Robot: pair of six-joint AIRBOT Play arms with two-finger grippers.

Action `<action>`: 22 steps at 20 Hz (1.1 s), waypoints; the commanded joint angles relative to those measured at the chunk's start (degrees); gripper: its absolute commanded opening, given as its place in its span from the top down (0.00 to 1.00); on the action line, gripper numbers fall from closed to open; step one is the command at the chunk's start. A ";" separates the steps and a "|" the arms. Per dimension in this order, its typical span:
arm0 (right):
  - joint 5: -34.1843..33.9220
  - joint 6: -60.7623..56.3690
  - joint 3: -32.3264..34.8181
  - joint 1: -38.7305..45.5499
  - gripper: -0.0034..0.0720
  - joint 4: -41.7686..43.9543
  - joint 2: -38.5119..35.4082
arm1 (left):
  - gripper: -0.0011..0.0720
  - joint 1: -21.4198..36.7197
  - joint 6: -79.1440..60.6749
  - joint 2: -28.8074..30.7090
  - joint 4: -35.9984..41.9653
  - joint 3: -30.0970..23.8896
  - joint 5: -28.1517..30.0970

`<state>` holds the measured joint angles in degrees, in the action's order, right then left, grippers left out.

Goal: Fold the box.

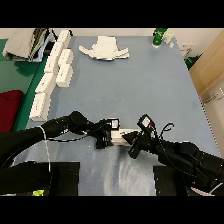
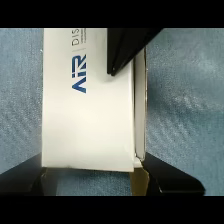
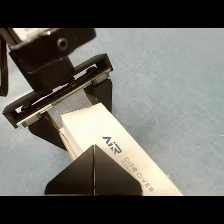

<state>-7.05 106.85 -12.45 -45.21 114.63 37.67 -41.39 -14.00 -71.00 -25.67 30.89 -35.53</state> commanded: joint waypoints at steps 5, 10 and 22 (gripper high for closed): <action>0.55 -1.88 0.76 -1.33 0.95 0.02 2.99 | 0.27 -0.02 0.00 0.00 -0.02 0.00 0.02; 0.48 -2.49 0.76 -1.33 0.95 0.02 4.98 | 0.27 -0.02 0.00 0.00 -0.02 0.00 0.00; -0.81 -2.49 0.76 -1.33 0.95 0.02 5.88 | 0.27 -0.02 0.00 0.00 -0.02 0.00 0.00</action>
<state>-7.20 104.40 -11.75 -46.48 114.67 43.46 -41.39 -14.02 -71.00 -25.71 30.89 -35.51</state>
